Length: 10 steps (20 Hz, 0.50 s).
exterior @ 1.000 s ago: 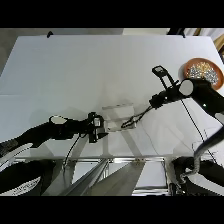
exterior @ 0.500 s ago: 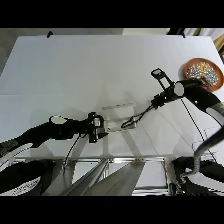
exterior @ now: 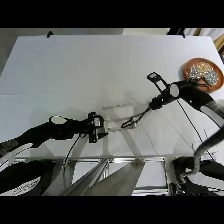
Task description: Fold the box and place the chain.
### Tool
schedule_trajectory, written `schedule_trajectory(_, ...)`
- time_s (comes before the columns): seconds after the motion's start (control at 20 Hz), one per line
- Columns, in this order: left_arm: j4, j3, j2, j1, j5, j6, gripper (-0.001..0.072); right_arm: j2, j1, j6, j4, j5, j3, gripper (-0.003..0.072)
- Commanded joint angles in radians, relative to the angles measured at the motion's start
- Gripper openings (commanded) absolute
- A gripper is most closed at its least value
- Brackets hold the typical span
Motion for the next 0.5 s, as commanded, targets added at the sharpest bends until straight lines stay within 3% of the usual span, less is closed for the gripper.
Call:
schedule_trajectory(0.0, 0.0, 0.0, 0.001, 0.0, 0.0, 0.0, 0.0137, -0.006, 0.008, -0.006, 0.01, 0.003, -0.001, 0.0208)
schedule_trajectory(0.3, 0.0, 0.0, 0.001, 0.0, 0.0, 0.0, 0.0137, -0.026, 0.008, -0.005, -0.01, 0.009, -0.002, 0.0185)
schedule_trajectory(0.4, 0.0, 0.0, 0.001, 0.0, 0.0, 0.0, 0.0137, -0.025, 0.007, -0.005, -0.017, 0.01, -0.001, 0.0043)
schedule_trajectory(0.45, 0.0, 0.0, 0.001, 0.0, 0.0, 0.0, 0.0137, -0.025, 0.007, -0.004, -0.017, 0.013, -0.002, 0.0021)
